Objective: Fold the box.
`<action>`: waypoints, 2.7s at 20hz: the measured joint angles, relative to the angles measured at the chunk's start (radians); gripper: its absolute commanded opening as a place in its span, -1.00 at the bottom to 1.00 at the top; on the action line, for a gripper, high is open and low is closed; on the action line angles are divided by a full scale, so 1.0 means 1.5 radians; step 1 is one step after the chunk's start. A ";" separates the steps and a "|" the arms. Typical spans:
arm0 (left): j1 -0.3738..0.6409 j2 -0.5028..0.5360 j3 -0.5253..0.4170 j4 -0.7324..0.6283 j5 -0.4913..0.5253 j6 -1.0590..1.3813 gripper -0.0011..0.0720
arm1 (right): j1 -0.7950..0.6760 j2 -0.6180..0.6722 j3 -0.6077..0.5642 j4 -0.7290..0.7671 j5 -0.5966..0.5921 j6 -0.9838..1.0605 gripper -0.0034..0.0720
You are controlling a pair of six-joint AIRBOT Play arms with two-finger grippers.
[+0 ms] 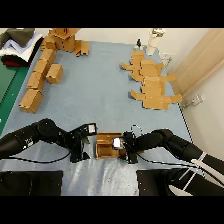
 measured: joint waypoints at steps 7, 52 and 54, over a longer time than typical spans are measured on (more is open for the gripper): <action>-0.078 -0.003 -0.013 -0.031 0.085 0.048 0.94 | 0.000 0.000 0.000 0.000 0.000 0.000 0.48; -0.164 -0.085 -0.017 -0.086 0.242 0.057 0.15 | 0.000 0.000 0.000 -0.001 0.000 0.000 0.48; -0.164 -0.085 -0.017 -0.086 0.242 0.057 0.15 | 0.000 0.000 0.000 -0.001 0.000 0.000 0.48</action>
